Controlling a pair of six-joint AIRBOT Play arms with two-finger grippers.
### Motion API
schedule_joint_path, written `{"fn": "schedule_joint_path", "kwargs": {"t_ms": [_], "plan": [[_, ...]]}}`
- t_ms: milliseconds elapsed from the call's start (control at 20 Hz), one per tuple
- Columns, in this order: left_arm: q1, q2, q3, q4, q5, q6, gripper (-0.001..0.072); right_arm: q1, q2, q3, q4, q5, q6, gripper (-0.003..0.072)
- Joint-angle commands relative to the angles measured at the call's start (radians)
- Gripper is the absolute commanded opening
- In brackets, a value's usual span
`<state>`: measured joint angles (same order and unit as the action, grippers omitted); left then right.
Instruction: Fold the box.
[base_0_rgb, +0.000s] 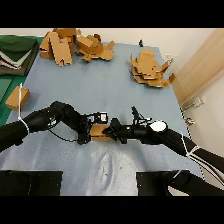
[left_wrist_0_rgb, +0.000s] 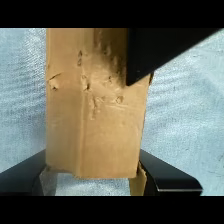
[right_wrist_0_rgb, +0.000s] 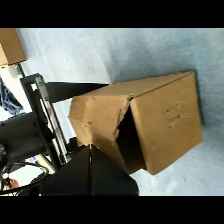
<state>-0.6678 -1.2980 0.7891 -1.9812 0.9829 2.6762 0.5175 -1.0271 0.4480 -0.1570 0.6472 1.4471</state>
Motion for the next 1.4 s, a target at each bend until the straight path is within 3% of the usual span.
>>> {"fn": "schedule_joint_path", "kwargs": {"t_ms": [0,450,700,950,1150,1350], "plan": [[0.000,-0.001,0.000,-0.002,0.005,0.000,0.0174,0.012,-0.002,-0.021,-0.019,-0.046,0.000,0.0003],[0.000,-0.001,0.000,-0.001,0.006,0.000,0.0174,0.026,0.034,-0.059,0.005,-0.012,-0.009,0.0004],[0.000,-0.001,0.000,-0.021,0.011,0.000,0.0174,-0.052,0.271,-0.045,-0.034,-0.134,-0.005,0.0005],[0.001,-0.001,0.023,-0.018,-0.004,-0.299,0.0174,-0.290,0.444,-0.045,-0.175,-0.067,0.062,0.0005],[0.002,-0.001,0.114,0.159,0.040,-0.583,0.0174,-0.358,0.455,-0.045,-0.232,0.001,0.064,0.0005],[0.034,-0.001,0.323,0.548,0.193,-0.983,0.0175,-0.358,0.454,-0.045,-0.291,0.004,0.063,0.0005]]}}
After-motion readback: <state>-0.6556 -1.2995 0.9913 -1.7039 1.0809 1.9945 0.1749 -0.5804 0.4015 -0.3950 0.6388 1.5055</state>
